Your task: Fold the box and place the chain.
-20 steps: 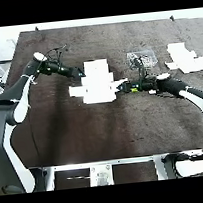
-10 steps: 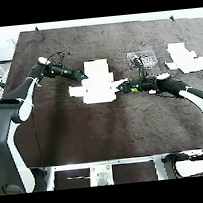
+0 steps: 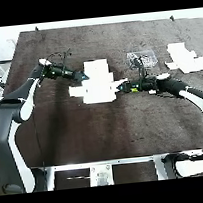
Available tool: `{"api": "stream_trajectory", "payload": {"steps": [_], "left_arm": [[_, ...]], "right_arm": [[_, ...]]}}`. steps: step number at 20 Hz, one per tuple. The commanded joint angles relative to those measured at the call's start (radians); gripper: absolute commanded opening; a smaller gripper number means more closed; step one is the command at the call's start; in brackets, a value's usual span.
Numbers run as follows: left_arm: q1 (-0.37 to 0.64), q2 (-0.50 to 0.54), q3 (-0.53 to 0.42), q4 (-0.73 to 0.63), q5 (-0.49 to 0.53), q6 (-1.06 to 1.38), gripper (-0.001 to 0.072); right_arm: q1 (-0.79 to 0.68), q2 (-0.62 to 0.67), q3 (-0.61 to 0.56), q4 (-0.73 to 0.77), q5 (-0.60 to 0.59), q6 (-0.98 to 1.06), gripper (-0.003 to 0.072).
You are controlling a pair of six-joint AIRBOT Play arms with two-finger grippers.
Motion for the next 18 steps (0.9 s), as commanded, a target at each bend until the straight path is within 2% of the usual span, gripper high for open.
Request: {"api": "stream_trajectory", "payload": {"steps": [1,6,7,8,10,11,15,16,18], "left_arm": [[0.001,-0.011,0.0,-0.029,-0.023,0.021,0.0422],[0.001,-0.013,0.0,-0.032,-0.054,0.027,0.0414],[0.0,-0.015,0.0,-0.035,-0.065,0.027,0.0334],[0.001,-0.018,0.0,-0.045,-0.074,0.027,0.0307],[0.001,-0.021,0.0,-0.047,-0.082,0.031,0.0301],[0.001,-0.021,0.0,-0.047,-0.092,0.038,0.024],[0.001,-0.021,0.0,-0.047,-0.11,0.048,0.0235],[0.001,-0.021,0.0,-0.047,-0.113,0.056,0.0159],[0.001,-0.021,0.0,-0.047,-0.114,0.072,0.0085]], "right_arm": [[0.001,-0.001,0.0,0.0,0.001,0.001,0.0004],[0.001,-0.001,0.0,0.0,0.003,0.0,0.0004],[0.001,-0.001,0.0,0.0,0.003,0.0,0.0004],[0.001,-0.001,0.0,0.0,0.003,0.0,0.0004],[0.001,-0.001,0.0,0.0,0.003,0.0,0.0004],[0.001,-0.001,0.0,0.0,0.003,0.0,0.0005],[0.001,-0.001,0.0,-0.001,0.003,0.0,0.0005],[0.001,-0.001,0.0,-0.001,0.003,0.0,0.0005],[0.001,-0.001,0.0,-0.001,0.003,0.0,0.0005]]}}
